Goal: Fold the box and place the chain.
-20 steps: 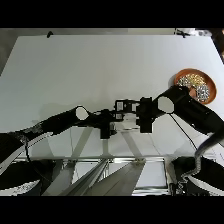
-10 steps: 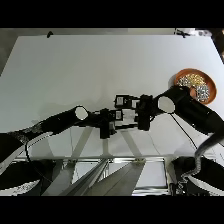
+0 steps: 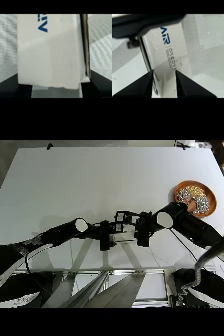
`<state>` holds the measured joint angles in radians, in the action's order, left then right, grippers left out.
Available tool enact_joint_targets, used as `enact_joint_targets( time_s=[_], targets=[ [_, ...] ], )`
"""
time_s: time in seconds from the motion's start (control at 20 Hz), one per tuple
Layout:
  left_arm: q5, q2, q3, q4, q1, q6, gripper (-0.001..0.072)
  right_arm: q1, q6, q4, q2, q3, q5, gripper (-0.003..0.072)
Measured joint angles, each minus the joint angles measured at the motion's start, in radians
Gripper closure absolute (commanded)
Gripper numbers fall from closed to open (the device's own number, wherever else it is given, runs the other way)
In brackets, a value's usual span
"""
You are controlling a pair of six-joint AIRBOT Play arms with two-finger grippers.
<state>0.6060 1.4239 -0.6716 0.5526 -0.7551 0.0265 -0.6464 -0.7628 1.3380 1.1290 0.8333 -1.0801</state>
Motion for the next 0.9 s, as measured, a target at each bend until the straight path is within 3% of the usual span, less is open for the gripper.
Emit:
enact_joint_targets(
  time_s=[0.6,0.7,0.9],
  targets=[
    [0.005,0.000,0.000,-0.002,-0.001,0.000,0.0219,-0.025,0.002,0.002,-0.005,-0.018,-0.027,0.0345],
    [0.004,0.000,0.000,-0.003,-0.001,-0.002,0.0219,-0.026,0.002,0.006,-0.016,-0.018,-0.033,0.0262],
    [0.003,0.000,0.000,-0.003,-0.001,-0.002,0.0219,-0.026,0.001,0.013,-0.075,-0.019,-0.012,0.0251]
  ],
)
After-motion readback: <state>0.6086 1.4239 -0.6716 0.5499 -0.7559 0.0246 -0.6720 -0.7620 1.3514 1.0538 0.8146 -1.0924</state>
